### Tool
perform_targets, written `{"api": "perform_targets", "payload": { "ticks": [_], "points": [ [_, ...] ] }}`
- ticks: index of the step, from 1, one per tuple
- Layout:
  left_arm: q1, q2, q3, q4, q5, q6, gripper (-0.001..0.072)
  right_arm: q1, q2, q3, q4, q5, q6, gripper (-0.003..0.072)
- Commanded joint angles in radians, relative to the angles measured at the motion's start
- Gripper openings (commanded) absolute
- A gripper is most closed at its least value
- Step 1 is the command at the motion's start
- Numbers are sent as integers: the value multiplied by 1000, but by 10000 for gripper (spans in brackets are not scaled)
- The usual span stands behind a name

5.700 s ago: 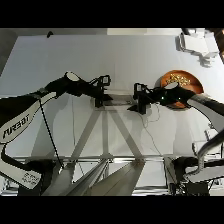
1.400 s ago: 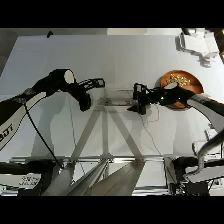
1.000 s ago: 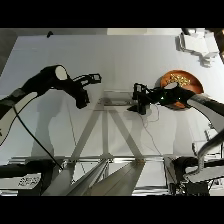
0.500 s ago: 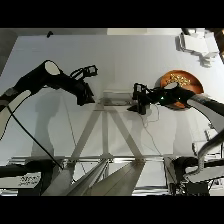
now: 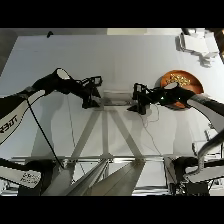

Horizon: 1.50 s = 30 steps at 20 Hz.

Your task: Fold the box and place the chain.

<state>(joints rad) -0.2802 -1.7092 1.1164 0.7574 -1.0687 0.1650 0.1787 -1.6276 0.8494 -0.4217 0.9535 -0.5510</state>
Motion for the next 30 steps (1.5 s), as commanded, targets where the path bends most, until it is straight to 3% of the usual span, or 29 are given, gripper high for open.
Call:
{"api": "perform_targets", "payload": {
  "ticks": [1, 5, 7, 10, 13, 15, 17, 22, 24, 26, 28, 30],
  "points": [
    [-8, -14, 1, -10, -48, 109, 567, 1, 0, 0, 0, 0, 0, 395],
    [-8, -14, 1, -34, -80, 127, 556, 1, 0, 0, 0, 0, 0, 395],
    [-8, -14, 1, -48, -80, 127, 485, 1, 0, 0, 0, 0, 0, 395],
    [-8, -13, 1, -54, -81, 127, 437, 1, 0, 0, 0, 0, 0, 395],
    [-8, -12, 1, -54, -72, 142, 437, 1, 0, 0, 0, 0, 0, 395],
    [-8, -12, 1, -55, -63, 166, 374, 1, 0, 0, 0, 0, 0, 395],
    [-8, -12, 1, -63, -65, 193, 372, 1, 0, 0, 0, 0, 0, 395],
    [-8, 3, 1, -97, -64, 237, 269, 1, 0, 0, 0, 0, 0, 395],
    [-8, 3, 1, -97, -64, 237, 128, 1, 0, 0, 0, 0, 0, 395],
    [-8, 3, 1, -102, -66, 236, 108, 1, 0, 0, 0, 0, 0, 395],
    [-9, 3, 1, -126, -66, 236, 34, 1, 0, 0, 0, 0, 0, 395],
    [-10, 3, 1, -165, -69, 236, 32, 1, 0, 0, 0, 0, 0, 395]
  ]
}}
